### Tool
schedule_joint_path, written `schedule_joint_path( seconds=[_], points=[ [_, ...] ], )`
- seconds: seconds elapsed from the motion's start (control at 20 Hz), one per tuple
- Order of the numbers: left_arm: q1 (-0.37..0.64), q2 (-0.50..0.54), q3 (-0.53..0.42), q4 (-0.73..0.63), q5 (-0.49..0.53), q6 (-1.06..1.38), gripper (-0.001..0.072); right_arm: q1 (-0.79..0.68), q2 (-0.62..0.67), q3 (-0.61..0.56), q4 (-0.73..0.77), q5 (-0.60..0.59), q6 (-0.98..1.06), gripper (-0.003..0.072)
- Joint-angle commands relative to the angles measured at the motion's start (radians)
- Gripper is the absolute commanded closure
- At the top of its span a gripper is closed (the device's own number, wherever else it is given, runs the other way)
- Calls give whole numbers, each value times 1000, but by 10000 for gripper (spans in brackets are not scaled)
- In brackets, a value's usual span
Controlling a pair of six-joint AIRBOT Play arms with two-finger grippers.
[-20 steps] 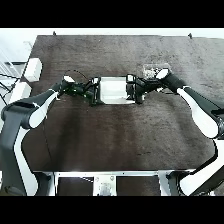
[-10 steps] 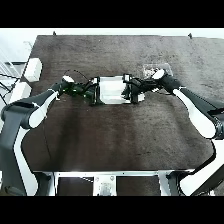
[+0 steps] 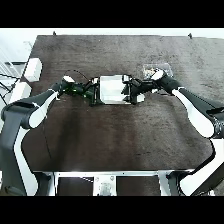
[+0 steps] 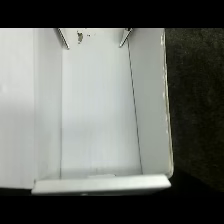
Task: Fold the box and place the chain.
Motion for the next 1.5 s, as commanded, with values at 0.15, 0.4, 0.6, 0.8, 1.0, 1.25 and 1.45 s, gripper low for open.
schedule_joint_path(
  seconds=[0.15,0.4,0.6,0.8,1.0,1.25,1.45],
  points=[
    [0,-1,0,0,0,0,290,-8,0,0,-6,10,29,466],
    [0,-1,0,0,0,-1,291,-60,6,0,-98,32,187,667],
    [0,-1,0,0,0,-2,291,-105,58,0,-105,79,304,668],
    [0,-1,0,0,0,-2,291,-142,166,0,-105,53,465,669],
    [0,-1,0,0,0,-3,290,-243,201,-1,-105,12,694,669],
    [0,-1,0,0,0,-3,291,-329,166,-43,-105,13,860,668],
    [0,-1,0,0,0,-3,291,-327,101,-70,-97,14,941,668]
  ],
)
